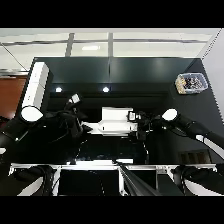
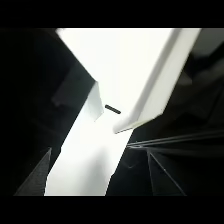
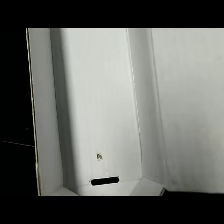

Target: Fold the box and place the chain.

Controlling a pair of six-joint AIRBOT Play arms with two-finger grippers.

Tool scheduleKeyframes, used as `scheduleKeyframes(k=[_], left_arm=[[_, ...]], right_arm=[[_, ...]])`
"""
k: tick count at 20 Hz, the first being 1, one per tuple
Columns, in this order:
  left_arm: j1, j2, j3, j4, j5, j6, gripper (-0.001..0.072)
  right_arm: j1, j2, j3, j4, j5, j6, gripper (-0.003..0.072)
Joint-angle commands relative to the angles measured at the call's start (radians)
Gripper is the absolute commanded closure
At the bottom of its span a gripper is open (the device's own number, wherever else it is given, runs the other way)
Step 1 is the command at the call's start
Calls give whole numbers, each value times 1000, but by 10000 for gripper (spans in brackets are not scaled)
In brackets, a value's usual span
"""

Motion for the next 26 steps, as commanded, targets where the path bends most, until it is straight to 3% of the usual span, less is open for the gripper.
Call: scheduleKeyframes(k=[1, 5, 10, 13, 14, 15, 17, 18, 22, 24, 26], left_arm=[[-61, -53, -15, 4, 42, 282, 0], [-145, -116, -8, -23, 169, 282, 3], [-182, -159, -8, -79, 212, 281, 43], [-182, -177, -8, -79, 267, 280, 125], [-182, -177, -8, -79, 286, 281, 184], [-182, -177, -8, -79, 298, 281, 190], [-182, -177, -7, -80, 288, 281, 234], [-186, -177, -7, -86, 275, 281, 307], [-201, -178, -7, -144, 201, 282, 322], [-205, -179, -7, -175, 216, 284, 379], [-207, -186, -7, -236, 253, 286, 383]], right_arm=[[0, 0, 0, 0, 0, 0, 203], [0, 0, 0, 0, 0, 0, 203], [0, 0, 0, 0, 0, 0, 203], [0, 0, 0, 0, 0, 0, 203], [0, 0, 0, 0, 0, 0, 203], [0, 0, 0, 0, 0, 0, 203], [0, 0, 0, 0, 0, 0, 203], [0, 0, 0, 0, 0, 0, 203], [0, 0, 0, 0, 0, 0, 203], [0, 0, 0, 0, 0, 0, 203], [0, 0, 0, 0, 0, 0, 203]])
